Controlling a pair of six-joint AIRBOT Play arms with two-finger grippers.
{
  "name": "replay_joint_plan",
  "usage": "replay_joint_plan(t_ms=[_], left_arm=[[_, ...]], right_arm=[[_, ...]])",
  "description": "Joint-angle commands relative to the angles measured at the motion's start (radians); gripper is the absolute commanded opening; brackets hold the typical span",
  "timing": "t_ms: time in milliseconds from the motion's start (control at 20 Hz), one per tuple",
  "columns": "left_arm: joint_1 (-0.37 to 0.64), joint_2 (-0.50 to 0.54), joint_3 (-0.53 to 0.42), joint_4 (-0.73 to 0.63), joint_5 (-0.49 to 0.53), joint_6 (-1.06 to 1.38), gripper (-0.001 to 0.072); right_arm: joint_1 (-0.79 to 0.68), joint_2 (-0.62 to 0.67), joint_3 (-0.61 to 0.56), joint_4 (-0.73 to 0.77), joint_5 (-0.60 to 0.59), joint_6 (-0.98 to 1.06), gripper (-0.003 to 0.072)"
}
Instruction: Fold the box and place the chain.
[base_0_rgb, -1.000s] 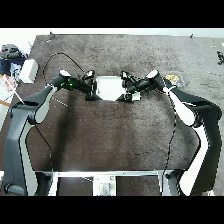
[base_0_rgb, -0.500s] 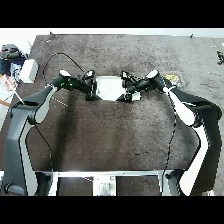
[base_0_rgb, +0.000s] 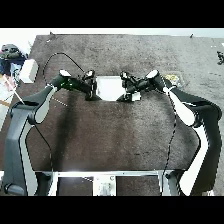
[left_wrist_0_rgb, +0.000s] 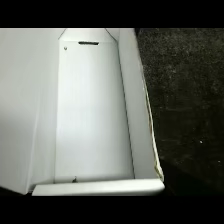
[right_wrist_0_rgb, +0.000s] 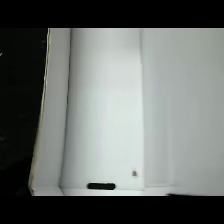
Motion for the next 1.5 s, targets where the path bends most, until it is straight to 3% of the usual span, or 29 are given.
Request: replay_joint_plan(t_ms=[0, 400, 750, 900, 950, 1050, 1100, 1250, 1450], left_arm=[[0.0, 0.0, 0.0, -0.003, 0.013, 0.0, 0.0526], [0.0, -0.001, 0.0, -0.003, 0.013, 0.003, 0.0526], [0.0, 0.0, 0.0, -0.003, 0.013, 0.003, 0.0525], [0.0, 0.0, 0.0, -0.003, 0.013, 0.003, 0.0525], [0.0, -0.001, 0.0, -0.003, 0.013, 0.003, 0.0525], [0.0, 0.0, 0.0, -0.003, 0.014, 0.003, 0.0525], [0.0, 0.0, 0.0, -0.003, 0.014, 0.003, 0.0525], [0.0, -0.001, 0.0, -0.003, 0.015, 0.002, 0.0525], [0.0, -0.001, 0.0, -0.003, 0.015, 0.002, 0.0525]], right_arm=[[-0.004, 0.006, 0.001, -0.002, -0.008, 0.01, 0.072], [-0.037, 0.064, 0.001, -0.109, 0.006, 0.015, 0.072], [-0.043, 0.151, 0.001, -0.307, 0.042, 0.026, 0.072], [-0.043, 0.206, 0.001, -0.304, 0.041, 0.134, 0.0714], [-0.043, 0.223, 0.001, -0.294, 0.041, 0.205, 0.0658], [-0.043, 0.246, 0.001, -0.234, 0.06, 0.304, 0.0154], [-0.043, 0.248, 0.0, -0.171, 0.076, 0.333, 0.0012], [-0.027, 0.247, -0.022, 0.066, 0.069, 0.358, 0.001], [0.027, 0.222, -0.035, 0.111, -0.095, 0.358, 0.001]])
